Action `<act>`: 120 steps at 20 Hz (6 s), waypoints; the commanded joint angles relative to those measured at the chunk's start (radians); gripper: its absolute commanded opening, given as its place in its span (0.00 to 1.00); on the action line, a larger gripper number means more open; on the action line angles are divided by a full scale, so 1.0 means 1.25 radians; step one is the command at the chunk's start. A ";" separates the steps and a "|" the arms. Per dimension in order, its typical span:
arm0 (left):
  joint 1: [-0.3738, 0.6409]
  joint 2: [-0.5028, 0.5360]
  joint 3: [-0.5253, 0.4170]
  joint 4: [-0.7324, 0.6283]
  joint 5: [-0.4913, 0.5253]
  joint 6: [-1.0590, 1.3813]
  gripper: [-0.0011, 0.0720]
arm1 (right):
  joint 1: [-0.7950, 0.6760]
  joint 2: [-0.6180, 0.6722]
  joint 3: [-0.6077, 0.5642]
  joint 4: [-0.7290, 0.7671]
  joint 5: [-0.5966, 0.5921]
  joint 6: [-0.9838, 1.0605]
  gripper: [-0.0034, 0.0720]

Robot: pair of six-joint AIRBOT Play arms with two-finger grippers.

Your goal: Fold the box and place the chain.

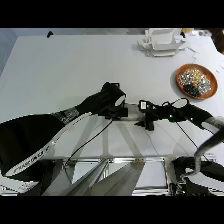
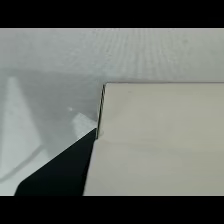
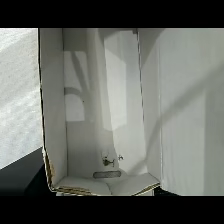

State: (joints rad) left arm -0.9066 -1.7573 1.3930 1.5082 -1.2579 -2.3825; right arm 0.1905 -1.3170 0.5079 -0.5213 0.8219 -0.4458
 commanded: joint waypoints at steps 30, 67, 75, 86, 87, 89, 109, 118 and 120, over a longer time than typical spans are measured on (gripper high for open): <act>0.109 0.284 -0.004 -0.111 -0.266 0.784 0.97 | 0.000 0.001 0.000 -0.001 0.001 0.000 0.65; 0.341 0.164 -0.513 -0.967 0.293 2.432 0.99 | 0.000 0.000 0.000 -0.001 0.001 0.000 0.65; 0.335 0.154 -0.513 -0.968 0.292 2.433 0.98 | 0.000 0.000 0.000 -0.001 0.001 0.000 0.65; 0.324 0.152 -0.511 -0.993 0.317 2.428 0.92 | 0.000 0.000 0.000 -0.001 0.001 0.000 0.65; 0.320 0.152 -0.511 -0.993 0.318 2.430 0.88 | 0.000 0.001 0.000 -0.001 0.001 0.000 0.65; 0.313 0.152 -0.511 -0.988 0.324 2.431 0.86 | 0.000 0.001 0.000 -0.001 0.001 0.000 0.65; 0.310 0.153 -0.511 -0.985 0.327 2.430 0.13 | 0.000 0.001 0.000 -0.001 0.001 0.000 0.65; 0.310 0.153 -0.511 -0.985 0.327 2.430 0.13 | 0.001 0.001 0.000 0.005 0.003 0.000 0.65; 0.310 0.153 -0.511 -0.985 0.327 2.430 0.13 | 0.000 0.001 0.000 -0.004 0.009 0.000 0.65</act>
State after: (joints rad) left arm -0.5182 -1.5665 0.7540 0.2764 -0.8494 0.6544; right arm 0.1902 -1.3170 0.5079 -0.5205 0.8242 -0.4465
